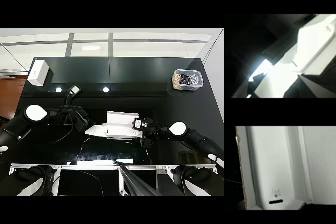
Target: Fold the box and place the chain.
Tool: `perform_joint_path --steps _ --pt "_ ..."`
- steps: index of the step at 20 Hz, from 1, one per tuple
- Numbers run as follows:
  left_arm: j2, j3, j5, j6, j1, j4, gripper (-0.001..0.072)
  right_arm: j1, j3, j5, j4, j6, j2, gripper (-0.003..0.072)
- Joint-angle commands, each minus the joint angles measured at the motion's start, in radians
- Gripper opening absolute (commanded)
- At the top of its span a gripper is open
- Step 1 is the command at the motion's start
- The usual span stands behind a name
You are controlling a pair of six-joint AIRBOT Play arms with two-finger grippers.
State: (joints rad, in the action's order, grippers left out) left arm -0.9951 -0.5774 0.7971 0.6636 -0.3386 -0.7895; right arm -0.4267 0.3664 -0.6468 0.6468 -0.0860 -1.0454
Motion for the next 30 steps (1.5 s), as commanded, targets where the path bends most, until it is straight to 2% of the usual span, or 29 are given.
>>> perform_joint_path --steps 1,3,5,9,16,23,24,26,28,30 --pt "-0.027 0.04 -0.007 -0.291 -0.013 -0.006 0.0679 0.0 0.0 -0.004 0.0 0.0 0.0 0.0466" --pt "-0.056 0.04 -0.007 -0.527 -0.053 -0.011 0.0678 0.0 0.0 -0.004 0.0 0.0 0.0 0.0466" --pt "-0.092 0.037 -0.009 -0.662 -0.094 -0.012 0.0678 0.0 0.0 -0.005 0.0 0.0 0.0 0.0466" --pt "-0.15 0.023 -0.044 -0.687 -0.137 0.01 0.0678 0.0 0.0 -0.008 0.0 0.0 0.0 0.0466" --pt "-0.166 0.01 -0.084 -0.749 -0.16 0.171 0.0678 0.0 0.0 -0.008 0.0 0.0 0.0 0.0466" --pt "-0.217 0.009 -0.087 -0.772 -0.197 0.173 0.0676 0.0 0.0 -0.008 0.0 0.0 0.0 0.0466" --pt "-0.231 0.008 -0.087 -0.772 -0.197 0.174 0.0656 0.0 0.0 -0.008 0.0 0.0 0.0 0.0466" --pt "-0.24 0.005 -0.09 -0.772 -0.196 0.174 0.0485 0.0 0.0 -0.008 0.0 0.0 0.0 0.0466" --pt "-0.24 0.0 -0.09 -0.772 -0.197 0.174 0.0452 0.0 0.0 -0.008 0.0 0.0 0.0 0.0466" --pt "-0.24 -0.002 -0.089 -0.772 -0.2 0.174 0.0338 0.0 0.0 -0.008 0.0 0.0 0.0 0.0466"
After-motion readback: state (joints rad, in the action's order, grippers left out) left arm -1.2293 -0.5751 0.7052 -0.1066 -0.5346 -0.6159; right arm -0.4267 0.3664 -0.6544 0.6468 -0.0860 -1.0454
